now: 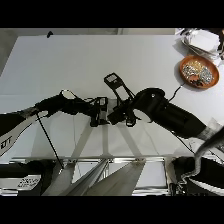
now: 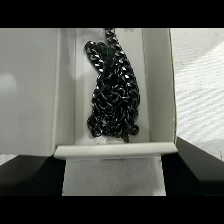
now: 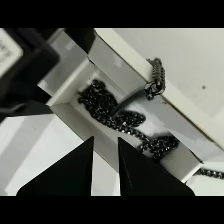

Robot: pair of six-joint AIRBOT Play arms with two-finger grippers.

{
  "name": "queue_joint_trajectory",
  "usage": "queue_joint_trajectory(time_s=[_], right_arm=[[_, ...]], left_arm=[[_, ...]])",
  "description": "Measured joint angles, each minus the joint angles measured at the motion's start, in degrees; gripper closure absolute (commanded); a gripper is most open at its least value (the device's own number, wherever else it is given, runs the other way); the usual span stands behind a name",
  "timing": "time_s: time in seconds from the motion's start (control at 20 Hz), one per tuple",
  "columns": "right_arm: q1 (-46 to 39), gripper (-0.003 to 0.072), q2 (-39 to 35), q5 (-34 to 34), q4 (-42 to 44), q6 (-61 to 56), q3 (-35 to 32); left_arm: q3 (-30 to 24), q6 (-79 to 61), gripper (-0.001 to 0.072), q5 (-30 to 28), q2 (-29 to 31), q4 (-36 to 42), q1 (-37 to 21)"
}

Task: Fold the box and place the chain.

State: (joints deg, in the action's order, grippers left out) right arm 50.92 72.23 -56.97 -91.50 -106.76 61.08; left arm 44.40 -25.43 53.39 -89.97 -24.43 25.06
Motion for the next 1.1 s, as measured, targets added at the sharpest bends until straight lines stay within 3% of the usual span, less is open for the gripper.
queue_joint_trajectory(time_s=[0.25, 0.7, 0.75, 0.8, 0.85, 1.1], right_arm=[[0.0, 0.0494, 1.6, -2.1, -1.2, -0.8, 0.0], [0.0, 0.0492, -8.0, -11.9, -11.2, -1.0, 0.0], [0.0, 0.0457, -8.9, -12.0, -11.6, -1.0, 0.0], [0.0, 0.0368, -9.4, -11.6, -11.6, -1.0, 0.0], [0.0, 0.0328, -9.6, -10.6, -11.4, -1.0, 0.0], [0.0, 0.0345, -7.3, -1.3, -6.8, -1.1, 0.0]], left_arm=[[0.0, 0.0, 0.0436, 0.0, 0.0, 0.0, 0.0], [0.0, 0.0, 0.0436, 0.0, 0.0, 0.0, 0.0], [0.0, 0.0, 0.0436, 0.0, 0.0, 0.0, 0.0], [0.0, 0.0, 0.0436, 0.0, 0.0, 0.0, 0.0], [0.0, 0.0, 0.0436, 0.0, 0.0, 0.0, 0.0], [0.0, 0.0, 0.0436, 0.0, 0.0, 0.0, 0.0]])
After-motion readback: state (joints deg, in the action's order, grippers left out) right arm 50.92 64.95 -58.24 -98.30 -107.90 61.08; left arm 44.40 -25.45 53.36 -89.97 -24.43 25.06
